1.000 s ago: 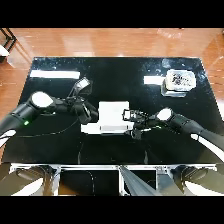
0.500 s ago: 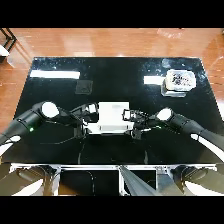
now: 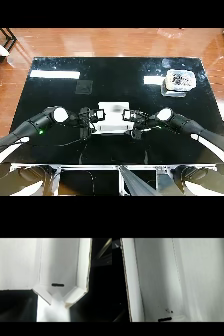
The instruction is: Fold the box and place the chain.
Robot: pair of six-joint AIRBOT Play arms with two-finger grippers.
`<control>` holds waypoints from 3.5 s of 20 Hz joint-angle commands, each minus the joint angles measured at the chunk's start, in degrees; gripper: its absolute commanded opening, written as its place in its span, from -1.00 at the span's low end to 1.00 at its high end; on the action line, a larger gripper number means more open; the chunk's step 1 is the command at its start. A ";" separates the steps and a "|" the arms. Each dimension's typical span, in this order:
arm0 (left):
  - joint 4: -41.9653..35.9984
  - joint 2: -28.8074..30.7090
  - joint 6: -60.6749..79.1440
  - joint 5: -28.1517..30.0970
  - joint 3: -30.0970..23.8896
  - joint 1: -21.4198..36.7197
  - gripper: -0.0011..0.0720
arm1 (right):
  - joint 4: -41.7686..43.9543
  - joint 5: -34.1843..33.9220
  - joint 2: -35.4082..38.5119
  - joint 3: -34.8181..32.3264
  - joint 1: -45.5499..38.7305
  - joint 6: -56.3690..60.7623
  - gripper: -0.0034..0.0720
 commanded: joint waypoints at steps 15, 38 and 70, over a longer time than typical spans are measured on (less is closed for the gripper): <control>-15.19 -1.40 5.25 -0.02 0.02 -0.24 -0.16 | 0.02 0.00 0.00 -0.02 0.00 0.02 0.17; -16.70 -2.82 4.22 -1.42 0.04 0.35 -0.91 | 0.02 0.02 0.00 -0.02 0.00 0.02 0.17; -20.22 -7.26 -53.66 -12.55 -5.27 18.23 -0.43 | -0.17 0.02 -0.02 -0.02 0.11 0.04 0.17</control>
